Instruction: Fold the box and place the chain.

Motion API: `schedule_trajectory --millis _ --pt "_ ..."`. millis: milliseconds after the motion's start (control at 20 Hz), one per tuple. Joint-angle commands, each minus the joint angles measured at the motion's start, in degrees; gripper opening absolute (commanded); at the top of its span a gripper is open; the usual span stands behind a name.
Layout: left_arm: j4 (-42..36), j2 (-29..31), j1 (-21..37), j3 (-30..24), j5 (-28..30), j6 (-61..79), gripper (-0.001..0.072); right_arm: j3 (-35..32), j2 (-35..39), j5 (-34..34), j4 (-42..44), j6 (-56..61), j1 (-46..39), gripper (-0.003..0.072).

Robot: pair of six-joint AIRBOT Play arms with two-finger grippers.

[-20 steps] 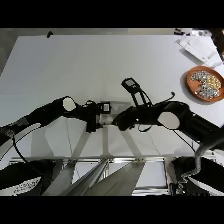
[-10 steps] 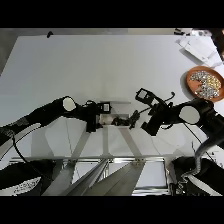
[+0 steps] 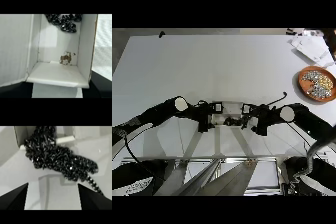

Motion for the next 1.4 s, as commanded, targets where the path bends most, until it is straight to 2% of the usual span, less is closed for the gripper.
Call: schedule_trajectory --millis 0,250,300,350,450,650,800,1050,1250,1350 --pt "0.0 0.02 0.02 0.04 0.0 0.02 0.0292 -0.28 -2.64 -2.97 4.42 -7.06 1.22 0.0659" --pt "0.02 0.02 0.02 0.02 0.0 0.02 0.0292 -0.26 -7.28 -5.16 7.15 -7.85 3.43 0.0648" --pt "0.0 0.02 0.02 0.02 0.0 0.02 0.0292 -0.26 -7.63 -5.97 8.17 -7.85 3.89 0.0623" --pt "0.02 0.02 0.02 0.04 0.0 0.02 0.0292 -0.26 -7.74 -6.97 9.46 -7.85 4.24 0.056" --pt "0.0 0.02 0.02 0.02 0.0 0.02 0.0292 -0.26 -7.74 -8.11 10.84 -7.85 4.33 0.0484" --pt "0.02 0.02 0.02 0.02 0.0 0.02 0.0292 -0.26 -7.63 -7.63 9.44 -7.82 4.33 0.0161" --pt "0.0 0.02 0.02 0.02 0.0 0.02 0.0292 -0.26 -7.43 -6.23 9.29 -7.76 4.33 0.0015" --pt "0.02 0.02 0.02 0.04 0.0 0.02 0.0292 -0.26 -5.38 -4.68 6.71 -3.98 4.33 0.0008" --pt "0.02 0.02 0.02 0.04 0.0 0.02 0.0292 -0.26 2.14 -4.48 -3.04 3.96 4.28 0.0008" --pt "0.02 0.02 0.02 0.02 0.0 0.02 0.0292 -0.26 6.64 -3.76 -4.61 5.77 4.28 0.0008"
